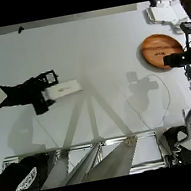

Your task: Fold the box and place the chain.

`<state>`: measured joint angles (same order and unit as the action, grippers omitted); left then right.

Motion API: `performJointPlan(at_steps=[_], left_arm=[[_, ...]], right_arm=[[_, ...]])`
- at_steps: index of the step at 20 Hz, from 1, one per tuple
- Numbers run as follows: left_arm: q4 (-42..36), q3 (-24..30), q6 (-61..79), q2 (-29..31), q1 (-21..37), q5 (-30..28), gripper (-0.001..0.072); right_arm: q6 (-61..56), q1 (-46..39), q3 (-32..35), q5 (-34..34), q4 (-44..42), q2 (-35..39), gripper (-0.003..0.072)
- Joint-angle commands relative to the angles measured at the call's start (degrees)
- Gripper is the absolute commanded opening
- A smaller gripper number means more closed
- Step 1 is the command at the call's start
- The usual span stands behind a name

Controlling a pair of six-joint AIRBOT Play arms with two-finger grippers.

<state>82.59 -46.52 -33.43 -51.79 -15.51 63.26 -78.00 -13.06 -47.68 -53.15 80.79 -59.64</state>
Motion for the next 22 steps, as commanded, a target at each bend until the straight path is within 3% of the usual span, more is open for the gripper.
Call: performJointPlan(at_steps=[1,6,8,14,18,22], left_arm=[[21.31,-0.04,-24.15,2.80,1.62,-6.86,0.0014],[14.91,0.33,-57.64,2.56,15.10,-32.11,0.0013],[11.04,2.82,-64.81,1.86,20.41,-39.06,0.0009],[11.26,14.21,-64.04,-9.53,22.60,-47.47,0.0010],[14.56,14.43,-63.89,-19.41,22.62,-47.58,0.0016],[15.02,14.43,-63.84,-21.62,22.62,-47.60,0.0025]], right_arm=[[0.00,-0.04,-0.04,0.09,-0.04,-0.02,0.0011],[0.02,-0.02,-0.04,0.15,-0.02,-0.02,0.0011],[0.00,-0.04,-0.04,0.17,-0.02,-0.02,0.0011],[0.00,-0.04,-0.04,0.15,-0.02,-0.02,0.0011],[0.00,-0.04,-0.04,0.15,-0.02,-0.02,0.0011],[0.00,-0.04,-0.04,0.15,-0.02,-0.02,0.0011]])
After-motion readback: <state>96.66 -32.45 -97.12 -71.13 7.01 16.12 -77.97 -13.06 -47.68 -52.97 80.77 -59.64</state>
